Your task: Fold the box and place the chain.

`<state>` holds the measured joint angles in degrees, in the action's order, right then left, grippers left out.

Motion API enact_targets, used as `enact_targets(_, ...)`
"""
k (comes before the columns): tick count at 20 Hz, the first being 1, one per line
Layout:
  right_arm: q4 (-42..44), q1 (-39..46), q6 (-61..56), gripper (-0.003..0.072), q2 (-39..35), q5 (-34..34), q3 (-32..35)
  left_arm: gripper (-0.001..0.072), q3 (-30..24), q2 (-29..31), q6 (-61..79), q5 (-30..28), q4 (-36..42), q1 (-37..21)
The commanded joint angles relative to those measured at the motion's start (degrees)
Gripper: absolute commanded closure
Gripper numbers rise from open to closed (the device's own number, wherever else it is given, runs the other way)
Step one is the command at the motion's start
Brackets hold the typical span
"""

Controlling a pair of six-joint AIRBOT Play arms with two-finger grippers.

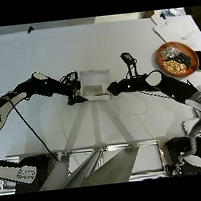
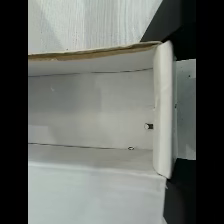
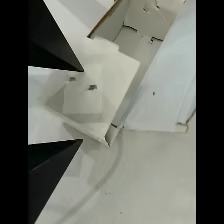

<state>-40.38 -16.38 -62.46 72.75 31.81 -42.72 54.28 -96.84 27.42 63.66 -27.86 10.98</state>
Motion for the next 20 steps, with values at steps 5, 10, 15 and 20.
enact_targets(5, -0.57, -1.40, -2.36, 0.0125, 1.14, -1.33, -0.02, 0.0328, 0.02, -0.02, -0.02, -0.02, -0.02, -0.04)
enact_targets(10, -1.05, -1.40, -11.74, 0.0146, 1.68, -4.90, -0.02, 0.0328, 0.02, -0.02, -0.02, -0.02, -0.02, -0.04)
enact_targets(15, -1.01, -1.40, -15.52, 0.0173, 1.68, -3.52, -0.02, 0.0328, 0.02, -0.02, -0.02, 0.00, -0.02, -0.04)
enact_targets(20, -0.83, -3.32, -15.74, 0.0240, 2.69, -2.64, -0.02, 0.0328, 0.02, -0.02, -0.02, 0.00, -0.02, -0.04)
